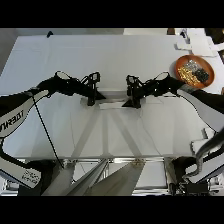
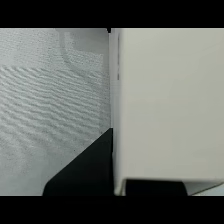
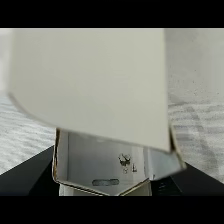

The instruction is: Fold the box and place the chain.

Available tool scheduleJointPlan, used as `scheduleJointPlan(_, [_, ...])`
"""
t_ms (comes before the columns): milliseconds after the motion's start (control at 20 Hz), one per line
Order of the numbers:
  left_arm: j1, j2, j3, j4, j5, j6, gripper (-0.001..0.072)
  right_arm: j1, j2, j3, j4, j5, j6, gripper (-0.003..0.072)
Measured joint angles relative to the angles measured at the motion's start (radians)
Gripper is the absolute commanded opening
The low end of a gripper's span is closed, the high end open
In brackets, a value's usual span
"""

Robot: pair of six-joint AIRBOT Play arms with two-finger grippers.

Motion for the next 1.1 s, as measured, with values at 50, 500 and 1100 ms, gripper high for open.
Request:
scheduleJointPlan(50, [0.000, 0.000, 0.000, 0.000, 0.000, 0.000, 0.0015, 0.000, 0.000, 0.000, 0.000, 0.000, 0.000, 0.0406])
scheduleJointPlan(500, [0.000, 0.000, 0.000, 0.000, 0.000, 0.000, 0.0015, 0.000, 0.000, 0.000, -0.001, 0.000, 0.000, 0.0406])
scheduleJointPlan(1100, [0.000, 0.000, 0.000, 0.000, -0.002, -0.001, 0.0253, 0.000, 0.000, 0.000, -0.001, 0.001, 0.000, 0.0406])
